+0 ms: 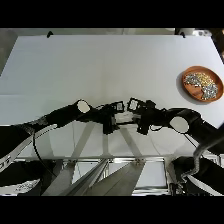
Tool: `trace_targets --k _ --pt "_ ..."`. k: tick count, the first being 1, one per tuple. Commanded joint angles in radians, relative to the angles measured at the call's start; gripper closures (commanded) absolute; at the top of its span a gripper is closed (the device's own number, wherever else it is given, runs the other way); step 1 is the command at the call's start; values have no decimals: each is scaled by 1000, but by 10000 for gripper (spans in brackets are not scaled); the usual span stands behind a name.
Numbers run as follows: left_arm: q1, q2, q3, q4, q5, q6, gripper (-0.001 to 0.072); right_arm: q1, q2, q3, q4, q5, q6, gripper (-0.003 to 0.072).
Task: Fold the box and place the chain.
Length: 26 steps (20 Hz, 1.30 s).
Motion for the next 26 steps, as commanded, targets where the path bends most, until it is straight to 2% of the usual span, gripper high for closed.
trace_targets --k 1,7,13,15,17,18,20,23,26 --pt "0 0 0 1 0 2 271 0 2 0 -8 3 2 468" --pt "-1 0 0 1 0 2 271 0 2 -17 -18 111 -3 467" --pt "-1 0 0 1 -1 2 271 0 2 -63 -17 109 -2 456" --pt "-1 0 0 1 0 2 271 0 2 -63 -17 101 -2 398" --pt "0 0 0 1 0 2 271 0 5 -63 -16 82 -2 252" --pt "0 0 0 1 -1 2 271 0 13 -63 -13 67 -2 226" --pt "-1 0 0 1 -1 2 271 0 32 -63 -13 38 -2 225" --pt "0 0 0 1 0 2 271 0 51 -63 -12 16 -2 143" --pt "-1 0 0 1 0 2 271 0 57 -63 -5 3 -2 143"
